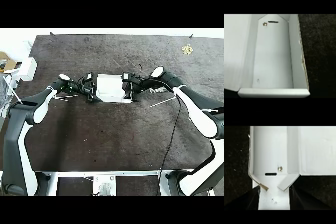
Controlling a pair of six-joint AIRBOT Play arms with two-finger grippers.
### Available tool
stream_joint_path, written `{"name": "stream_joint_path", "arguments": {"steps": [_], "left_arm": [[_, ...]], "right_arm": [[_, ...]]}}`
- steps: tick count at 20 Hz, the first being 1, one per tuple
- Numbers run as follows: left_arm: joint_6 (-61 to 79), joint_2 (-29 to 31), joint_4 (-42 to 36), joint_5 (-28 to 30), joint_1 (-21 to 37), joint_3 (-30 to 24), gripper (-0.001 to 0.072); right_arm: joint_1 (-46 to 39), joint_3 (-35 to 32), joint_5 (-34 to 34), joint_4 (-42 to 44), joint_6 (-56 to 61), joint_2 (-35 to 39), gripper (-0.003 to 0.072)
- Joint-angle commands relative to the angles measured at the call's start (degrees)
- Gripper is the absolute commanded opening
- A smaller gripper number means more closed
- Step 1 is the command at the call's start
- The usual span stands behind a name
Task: Fold the box and place the chain.
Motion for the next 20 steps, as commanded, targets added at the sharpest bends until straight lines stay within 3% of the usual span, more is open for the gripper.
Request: {"name": "stream_joint_path", "arguments": {"steps": [1,2,4,16,18,20], "left_arm": [[0.0,0.0,0.0,0.0,0.0,0.0,0.0353],[0.0,0.0,0.0,0.0,0.0,0.0,0.0353],[0.0,0.0,0.0,0.0,0.0,0.0,0.0353],[0.0,0.0,0.0,0.0,0.0,0.0,0.0353],[0.0,0.0,0.0,0.0,0.0,0.0,0.0353],[0.0,0.0,0.0,0.0,0.0,0.0,0.0353]], "right_arm": [[0.1,0.0,-0.2,2.4,0.0,-1.3,0.0302],[0.1,0.0,-0.2,3.2,0.0,-1.6,0.0296],[0.2,0.0,-0.2,5.6,-0.1,-1.9,0.0205],[2.8,0.0,-3.2,9.2,-2.6,-3.8,0.0208],[2.8,0.0,-3.0,9.2,-2.6,-3.8,0.0355],[2.8,0.0,-3.0,9.1,-2.6,-3.8,0.0358]]}}
